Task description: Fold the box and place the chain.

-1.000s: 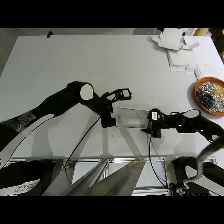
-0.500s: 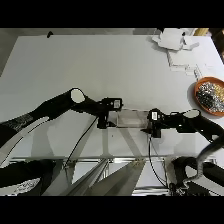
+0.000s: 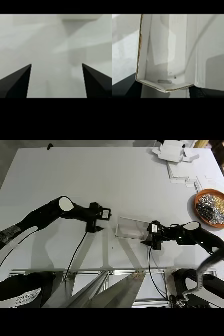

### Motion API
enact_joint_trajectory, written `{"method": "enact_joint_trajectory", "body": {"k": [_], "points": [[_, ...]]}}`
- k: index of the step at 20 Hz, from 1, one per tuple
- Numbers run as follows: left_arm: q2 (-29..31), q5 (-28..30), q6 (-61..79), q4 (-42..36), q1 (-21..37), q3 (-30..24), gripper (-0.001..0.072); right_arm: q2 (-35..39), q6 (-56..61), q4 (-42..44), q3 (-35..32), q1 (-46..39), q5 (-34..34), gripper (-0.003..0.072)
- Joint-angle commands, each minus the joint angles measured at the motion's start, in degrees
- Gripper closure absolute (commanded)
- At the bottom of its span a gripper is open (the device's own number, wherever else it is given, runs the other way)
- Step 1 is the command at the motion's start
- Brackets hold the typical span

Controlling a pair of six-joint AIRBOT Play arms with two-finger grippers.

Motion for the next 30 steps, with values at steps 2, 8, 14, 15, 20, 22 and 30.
{"method": "enact_joint_trajectory", "body": {"k": [2,8,14,15,20,22,30], "points": [[0.6,-4.1,0.1,0.0,0.2,-0.1,0.0012,0.1,0.3,0.2,0.0,0.0,0.2,0.0274],[-3.0,-2.2,2.6,-5.2,-2.4,-0.1,0.0012,0.1,0.3,0.2,0.0,0.0,0.2,0.0274],[-6.8,-0.8,8.9,-11.0,-3.6,-0.1,0.0011,0.1,0.3,0.2,0.0,0.0,0.1,0.0274],[-7.1,-0.8,8.9,-11.4,-3.6,-0.1,0.0010,0.1,0.3,0.2,0.0,0.0,0.2,0.0274],[-9.1,-0.8,9.0,-14.3,-4.3,-0.1,0.0010,0.1,0.3,0.2,0.0,0.0,0.2,0.0274],[-9.7,-0.7,9.1,-15.5,-4.6,-0.1,0.0010,0.1,0.3,0.2,0.0,0.0,0.2,0.0274],[-10.6,-0.4,9.3,-18.9,-5.0,-0.1,0.0013,0.1,0.3,0.2,0.0,0.0,0.2,0.0274]]}}
